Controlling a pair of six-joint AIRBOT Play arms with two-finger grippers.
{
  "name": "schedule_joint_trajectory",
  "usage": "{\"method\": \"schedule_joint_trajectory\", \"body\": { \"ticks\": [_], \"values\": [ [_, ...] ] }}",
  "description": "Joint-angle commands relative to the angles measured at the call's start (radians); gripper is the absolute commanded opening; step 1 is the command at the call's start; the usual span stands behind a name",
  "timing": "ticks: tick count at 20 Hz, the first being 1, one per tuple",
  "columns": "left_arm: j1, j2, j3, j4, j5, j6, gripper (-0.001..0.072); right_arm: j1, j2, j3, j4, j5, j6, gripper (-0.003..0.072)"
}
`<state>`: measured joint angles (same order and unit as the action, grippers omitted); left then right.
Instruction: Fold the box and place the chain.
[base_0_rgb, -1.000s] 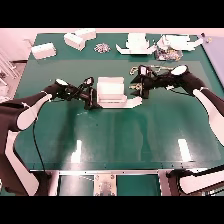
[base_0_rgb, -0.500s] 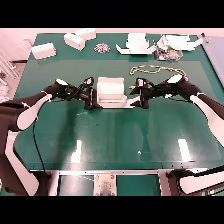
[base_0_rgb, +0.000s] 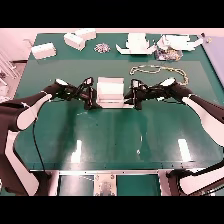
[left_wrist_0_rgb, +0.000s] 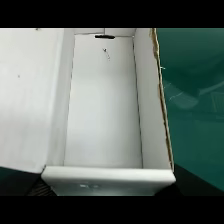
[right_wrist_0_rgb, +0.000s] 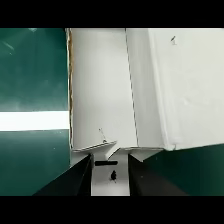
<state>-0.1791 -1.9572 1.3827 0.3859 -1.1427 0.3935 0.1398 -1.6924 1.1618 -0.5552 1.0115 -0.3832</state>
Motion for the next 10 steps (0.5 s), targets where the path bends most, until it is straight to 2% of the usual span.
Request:
{"method": "schedule_joint_trajectory", "body": {
  "ticks": [1,3,4,6,8,10],
  "values": [
    [-0.001,0.001,0.001,-0.001,0.001,0.0,0.063,0.029,-0.02,0.0,0.077,-0.017,-0.049,0.0278],
    [-0.001,0.001,0.001,-0.001,0.001,0.0,0.063,0.039,-0.033,0.0,0.123,-0.022,-0.079,0.0279],
    [-0.001,0.001,0.001,-0.001,0.0,0.0,0.0631,0.042,-0.037,0.002,0.129,-0.021,-0.089,0.0305],
    [-0.001,0.001,0.001,-0.001,0.001,0.0,0.063,0.045,-0.039,0.002,0.135,-0.025,-0.095,0.0381],
    [-0.001,0.001,0.001,-0.001,0.001,0.0,0.063,0.045,-0.042,0.003,0.137,-0.024,-0.116,0.0526],
    [-0.001,0.001,0.001,-0.001,0.001,0.0,0.063,0.044,-0.049,0.004,0.135,-0.024,-0.136,0.0582]
  ]
}}
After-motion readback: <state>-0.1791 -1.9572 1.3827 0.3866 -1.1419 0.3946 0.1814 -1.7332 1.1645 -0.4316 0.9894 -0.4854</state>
